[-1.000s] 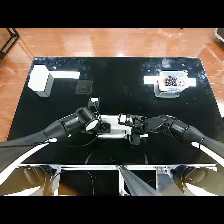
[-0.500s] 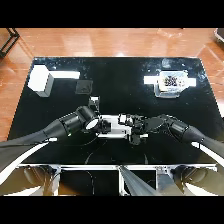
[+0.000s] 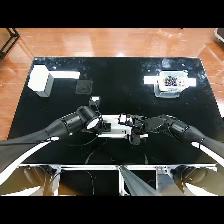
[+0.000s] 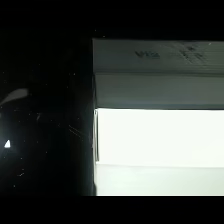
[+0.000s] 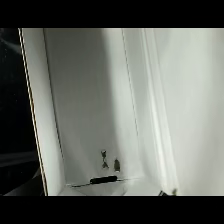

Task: Fold the box and place the chain.

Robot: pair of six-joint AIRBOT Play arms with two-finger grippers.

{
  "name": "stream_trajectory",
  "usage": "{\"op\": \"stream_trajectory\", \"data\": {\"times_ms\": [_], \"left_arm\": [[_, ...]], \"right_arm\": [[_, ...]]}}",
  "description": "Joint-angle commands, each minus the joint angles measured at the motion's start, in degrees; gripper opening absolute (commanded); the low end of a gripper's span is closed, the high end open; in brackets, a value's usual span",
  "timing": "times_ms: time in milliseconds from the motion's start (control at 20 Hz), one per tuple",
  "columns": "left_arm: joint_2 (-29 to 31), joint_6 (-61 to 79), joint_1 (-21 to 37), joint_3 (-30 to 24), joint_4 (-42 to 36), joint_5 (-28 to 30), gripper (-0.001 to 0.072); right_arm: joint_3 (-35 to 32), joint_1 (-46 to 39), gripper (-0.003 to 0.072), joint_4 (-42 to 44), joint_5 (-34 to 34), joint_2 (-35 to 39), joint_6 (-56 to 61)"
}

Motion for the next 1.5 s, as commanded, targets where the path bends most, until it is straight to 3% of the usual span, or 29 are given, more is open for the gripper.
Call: {"op": "stream_trajectory", "data": {"times_ms": [0, 50, 100, 150, 450, 800, 1050, 1200, 1250, 1300, 1400, 1450], "left_arm": [[-0.1, 1.5, 0.0, 0.0, -0.3, 0.4, 0.0026], [0.0, 2.2, 0.2, 0.0, -0.3, 0.4, 0.0026], [0.1, 2.7, 0.3, 0.0, -0.2, -0.1, 0.0026], [0.4, 2.7, 0.6, 0.0, -0.1, -0.9, 0.0026], [1.5, 2.9, 1.6, -1.3, 0.8, -1.4, 0.0026], [4.9, 3.2, 2.3, -4.4, 1.2, 2.1, 0.0026], [4.9, 5.6, 2.7, -5.2, 1.4, 2.0, 0.0026], [4.7, 5.5, 2.8, -5.2, 1.4, 1.9, 0.0025], [4.7, 5.5, 2.8, -5.2, 1.4, 1.8, 0.0025], [4.7, 5.5, 2.8, -5.2, 1.4, 1.7, 0.0025], [4.7, 5.5, 2.8, -5.2, 1.4, 1.5, 0.0025], [4.7, 5.5, 2.8, -5.2, 1.4, 1.5, 0.0025]], "right_arm": [[0.0, 0.0, 0.0222, 0.0, -0.1, 0.0, 0.0], [0.0, 0.0, 0.0404, 0.0, -0.2, 0.0, 0.8], [0.0, 0.0, 0.0662, 0.0, -0.2, 0.1, 2.1], [0.1, 0.0, 0.0703, -0.5, -0.8, 0.3, 2.9], [3.9, 0.0, 0.0702, -7.3, -12.0, 2.3, 7.3], [3.9, 0.0, 0.0701, -7.4, -10.8, 2.3, 5.6], [3.9, 1.5, 0.0702, -5.5, -3.8, 2.2, 2.1], [3.9, 3.3, 0.0700, -5.6, -3.3, 2.1, 2.1], [3.9, 3.7, 0.0688, -5.6, -3.7, 2.1, 2.1], [3.9, 3.9, 0.0585, -6.0, -3.9, 2.1, 2.2], [3.9, 3.9, 0.0571, -6.0, -4.0, 2.1, 2.2], [3.9, 3.9, 0.0450, -6.0, -4.1, 2.1, 2.2]]}}
